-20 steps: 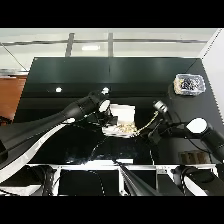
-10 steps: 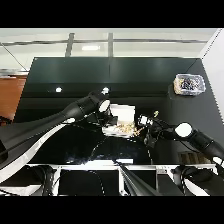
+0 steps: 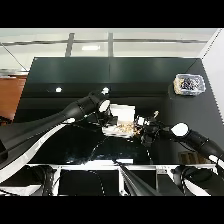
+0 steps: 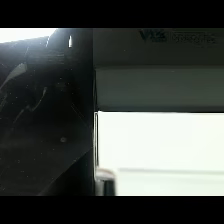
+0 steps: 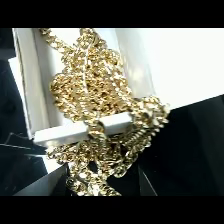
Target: Fold the box and place the chain.
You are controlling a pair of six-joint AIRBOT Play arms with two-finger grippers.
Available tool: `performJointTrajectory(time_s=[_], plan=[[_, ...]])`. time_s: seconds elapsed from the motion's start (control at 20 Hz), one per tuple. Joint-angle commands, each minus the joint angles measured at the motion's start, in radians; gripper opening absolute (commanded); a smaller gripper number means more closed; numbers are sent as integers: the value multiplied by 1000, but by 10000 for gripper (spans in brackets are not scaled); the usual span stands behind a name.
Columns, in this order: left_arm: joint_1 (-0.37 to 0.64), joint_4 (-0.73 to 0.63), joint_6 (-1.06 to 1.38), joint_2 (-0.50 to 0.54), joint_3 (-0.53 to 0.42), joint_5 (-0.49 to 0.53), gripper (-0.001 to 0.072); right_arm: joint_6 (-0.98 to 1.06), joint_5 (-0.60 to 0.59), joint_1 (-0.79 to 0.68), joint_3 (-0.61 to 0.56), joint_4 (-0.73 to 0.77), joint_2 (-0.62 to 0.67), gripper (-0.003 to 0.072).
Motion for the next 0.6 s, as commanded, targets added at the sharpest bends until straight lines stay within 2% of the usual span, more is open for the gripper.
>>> performJointTrajectory(time_s=[0.0, 0.05, 0.1, 0.3, 0.4, 0.55], plan=[[0, 0, 0, 1, 0, 0, 29, 4, -17, 3, 0, 18, -3, 356], [0, 0, 0, 1, 0, 0, 29, 24, -19, 2, 0, 18, -3, 134], [0, 0, 0, 1, 0, 0, 29, 30, -22, 2, 0, 18, -3, 9], [0, 0, 0, 1, 0, -2, 29, 232, -26, -16, 21, 3, 6, 11], [0, 0, 0, 1, 0, -3, 29, 406, 15, -49, 55, -97, 34, 15], [0, 0, 0, 1, 0, -3, 29, 594, 292, -103, 167, -291, 103, 14]])
